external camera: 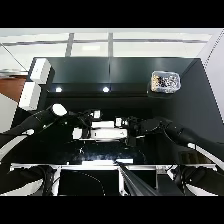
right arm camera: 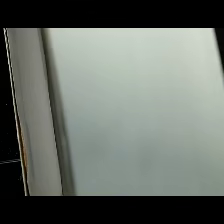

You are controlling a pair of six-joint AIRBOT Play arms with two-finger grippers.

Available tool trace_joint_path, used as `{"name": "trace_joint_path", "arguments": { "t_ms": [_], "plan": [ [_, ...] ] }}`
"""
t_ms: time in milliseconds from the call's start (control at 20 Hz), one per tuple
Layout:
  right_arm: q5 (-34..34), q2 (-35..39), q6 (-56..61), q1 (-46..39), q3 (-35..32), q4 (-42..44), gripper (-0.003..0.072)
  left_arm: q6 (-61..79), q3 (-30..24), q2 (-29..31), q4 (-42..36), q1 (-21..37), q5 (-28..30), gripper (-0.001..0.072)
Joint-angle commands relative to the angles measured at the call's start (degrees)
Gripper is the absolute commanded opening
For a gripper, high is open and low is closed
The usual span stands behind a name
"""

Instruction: Fold the box and place the chain.

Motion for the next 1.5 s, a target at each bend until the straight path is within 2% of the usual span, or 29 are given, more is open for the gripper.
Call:
{"name": "trace_joint_path", "arguments": {
  "t_ms": [0,100,150,250,400,500,550,750,850,1000,1050,1150,1200,1300,1350,1450],
  "plan": [
    [-0.3,-0.3,0.0,0.2,0.0,-0.4,0.0699,-0.1,0.0,0.0,-0.1,0.0,0.0,0.0029],
    [-0.5,-0.3,0.0,0.2,0.0,-0.4,0.0684,-0.1,0.0,0.0,-0.1,0.0,0.0,0.0029],
    [-0.6,-0.3,0.1,0.2,0.0,-0.4,0.0541,-0.1,0.0,0.0,-0.1,0.0,0.0,0.0031],
    [-0.7,-0.3,0.1,0.2,0.0,-0.4,0.0526,-0.1,0.0,0.0,-0.1,0.0,0.0,0.0041],
    [-0.6,-0.3,0.1,0.2,0.0,-0.4,0.0526,-0.1,0.0,0.4,0.0,0.1,0.0,0.0313],
    [-0.7,-0.3,0.1,0.2,0.0,-0.4,0.0526,-0.1,0.0,2.0,0.3,0.9,0.0,0.0522],
    [-0.6,-0.3,0.1,0.2,0.0,-0.4,0.0526,-0.6,0.0,3.2,0.4,1.6,0.0,0.0575],
    [-0.6,-0.3,0.1,0.2,0.0,-0.4,0.0526,-7.3,0.0,11.0,3.1,6.1,-1.1,0.0575],
    [-0.6,-0.3,0.1,0.2,0.0,-0.4,0.0526,-13.1,0.0,15.8,6.1,8.4,-6.1,0.0574],
    [-0.6,-0.3,0.1,0.2,0.0,-0.6,0.0526,-24.2,0.0,21.9,6.6,10.9,-16.7,0.0559],
    [-0.6,-0.3,0.1,0.2,0.0,-0.6,0.0526,-28.6,0.0,23.1,6.6,11.0,-19.6,0.0477],
    [-0.6,-0.3,0.1,0.2,0.0,-0.6,0.0526,-33.6,-0.1,23.8,7.8,11.0,-27.2,0.0031],
    [-0.6,-0.3,0.1,0.2,0.0,-0.6,0.0526,-34.8,-0.5,23.7,7.8,11.0,-30.9,0.0026],
    [-0.6,-0.3,0.1,0.2,0.0,-0.6,0.0527,-40.3,-2.6,23.8,7.8,10.7,-32.2,0.0025],
    [-0.6,-0.3,0.1,0.2,0.0,-0.6,0.0526,-41.0,-4.0,23.8,6.9,10.2,-30.5,0.0025],
    [-0.6,-0.3,0.1,0.2,0.0,-0.6,0.0527,-40.8,-7.6,24.0,0.8,7.6,-21.7,0.0025]
  ]
}}
